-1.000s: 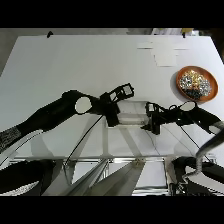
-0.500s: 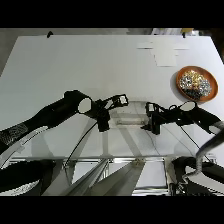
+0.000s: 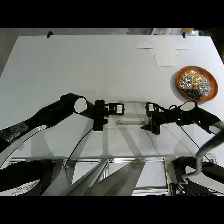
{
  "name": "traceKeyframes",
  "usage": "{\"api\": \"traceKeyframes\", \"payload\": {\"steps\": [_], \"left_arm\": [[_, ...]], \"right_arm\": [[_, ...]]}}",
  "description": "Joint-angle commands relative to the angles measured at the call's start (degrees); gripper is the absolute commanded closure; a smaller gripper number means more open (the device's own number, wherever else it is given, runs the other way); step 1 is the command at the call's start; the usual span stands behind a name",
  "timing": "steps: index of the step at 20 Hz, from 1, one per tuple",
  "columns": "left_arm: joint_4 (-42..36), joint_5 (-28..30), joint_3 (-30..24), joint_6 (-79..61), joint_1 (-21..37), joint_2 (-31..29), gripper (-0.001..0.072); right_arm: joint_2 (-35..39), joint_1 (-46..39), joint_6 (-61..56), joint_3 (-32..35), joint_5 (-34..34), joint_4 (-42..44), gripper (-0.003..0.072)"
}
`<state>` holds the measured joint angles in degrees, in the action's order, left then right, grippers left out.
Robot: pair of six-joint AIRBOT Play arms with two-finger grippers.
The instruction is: Fold the box and place the chain.
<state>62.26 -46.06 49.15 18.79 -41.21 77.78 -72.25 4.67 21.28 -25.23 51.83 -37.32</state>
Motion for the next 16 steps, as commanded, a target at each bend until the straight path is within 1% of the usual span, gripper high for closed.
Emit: {"api": "traceKeyframes", "payload": {"steps": [1, 2, 3, 10, 16], "left_arm": [[-2.67, 4.61, -0.79, -8.74, 0.17, 0.39, 0.0345], [-2.67, 5.46, -1.11, -8.74, 0.17, 0.70, 0.0306], [-2.67, 5.79, -1.29, -8.74, 0.15, 1.11, 0.0287], [-4.74, 6.62, -1.29, -8.76, -1.62, 4.11, 0.0288], [-6.45, 6.64, -1.29, -8.74, -2.82, 4.28, 0.0299]], "right_arm": [[0.00, 0.02, -0.02, 0.02, 0.02, 0.02, 0.0256], [0.00, 0.02, 0.00, 0.00, 0.00, 0.02, 0.0256], [0.00, 0.02, 0.00, 0.00, 0.02, 0.02, 0.0256], [0.00, 0.02, -0.02, 0.02, 0.02, 0.02, 0.0256], [0.00, 0.02, -0.02, 0.02, 0.02, 0.02, 0.0256]]}}
